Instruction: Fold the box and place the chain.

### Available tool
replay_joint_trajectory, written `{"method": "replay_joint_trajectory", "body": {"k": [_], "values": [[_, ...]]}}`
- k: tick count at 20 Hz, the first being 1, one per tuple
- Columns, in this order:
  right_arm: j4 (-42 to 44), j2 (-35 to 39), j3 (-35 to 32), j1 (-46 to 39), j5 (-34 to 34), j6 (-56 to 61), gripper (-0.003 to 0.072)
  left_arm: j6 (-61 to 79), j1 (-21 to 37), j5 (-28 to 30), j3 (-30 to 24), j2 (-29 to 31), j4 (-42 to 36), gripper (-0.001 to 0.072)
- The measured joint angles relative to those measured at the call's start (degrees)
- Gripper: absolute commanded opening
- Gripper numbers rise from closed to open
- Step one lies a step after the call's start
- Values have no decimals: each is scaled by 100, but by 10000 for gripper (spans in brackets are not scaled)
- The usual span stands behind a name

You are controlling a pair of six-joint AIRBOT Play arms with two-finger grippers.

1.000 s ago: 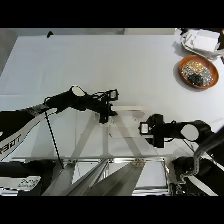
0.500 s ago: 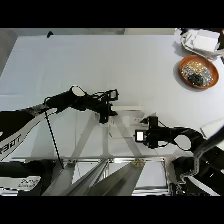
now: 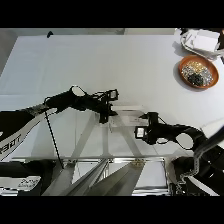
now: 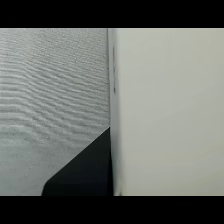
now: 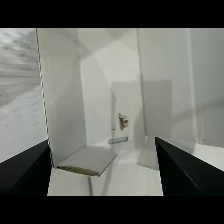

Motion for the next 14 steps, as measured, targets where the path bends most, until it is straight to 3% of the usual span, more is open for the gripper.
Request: {"method": "replay_joint_trajectory", "body": {"k": [7,14], "values": [[138,-2,278,-560,356,-131,685,0,0,2,0,0,0,13],[1047,-59,365,-1088,730,-870,685,4,0,-2,0,0,0,13]]}}
